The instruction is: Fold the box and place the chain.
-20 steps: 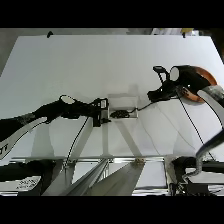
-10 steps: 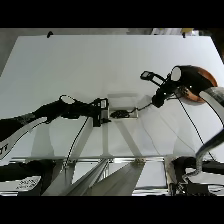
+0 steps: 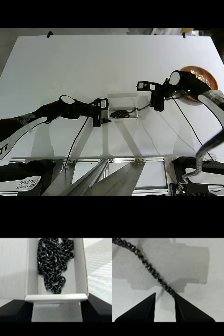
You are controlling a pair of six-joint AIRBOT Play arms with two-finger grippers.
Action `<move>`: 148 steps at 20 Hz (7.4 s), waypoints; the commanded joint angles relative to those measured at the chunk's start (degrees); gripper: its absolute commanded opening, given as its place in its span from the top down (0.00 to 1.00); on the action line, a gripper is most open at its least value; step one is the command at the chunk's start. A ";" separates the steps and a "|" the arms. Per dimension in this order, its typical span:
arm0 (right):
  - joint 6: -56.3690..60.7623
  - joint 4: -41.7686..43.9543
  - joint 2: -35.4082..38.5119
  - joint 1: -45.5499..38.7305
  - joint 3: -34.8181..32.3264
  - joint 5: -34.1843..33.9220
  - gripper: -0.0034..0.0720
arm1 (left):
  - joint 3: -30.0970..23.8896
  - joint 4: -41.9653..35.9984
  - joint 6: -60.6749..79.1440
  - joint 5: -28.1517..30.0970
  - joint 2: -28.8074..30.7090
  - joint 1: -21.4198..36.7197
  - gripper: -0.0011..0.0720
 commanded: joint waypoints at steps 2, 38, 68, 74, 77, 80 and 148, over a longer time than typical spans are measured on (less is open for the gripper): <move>-4.09 1.11 -0.22 0.04 -0.20 -1.90 0.60 | 0.02 0.00 0.02 0.02 0.04 0.00 0.97; 10.54 35.95 18.75 19.52 -0.70 -4.02 0.93 | 0.02 0.02 0.02 0.02 0.04 0.00 0.97; -0.02 5.14 6.91 -4.09 -0.63 2.75 0.85 | 0.02 0.02 0.02 0.00 0.04 0.00 0.97; -6.03 5.55 1.16 -2.03 -0.63 0.87 0.56 | 0.02 0.00 0.02 0.00 0.04 0.00 0.97; -8.04 3.41 0.15 -2.03 -0.63 0.72 0.56 | 0.02 0.02 0.02 0.00 0.04 0.00 0.97; -8.55 1.62 -0.09 -2.05 -0.63 1.25 0.57 | 0.02 0.02 0.02 0.00 0.04 0.00 0.97; -9.14 4.02 6.29 -9.53 -9.31 -8.59 0.59 | 0.02 0.02 0.02 0.00 0.04 0.00 0.97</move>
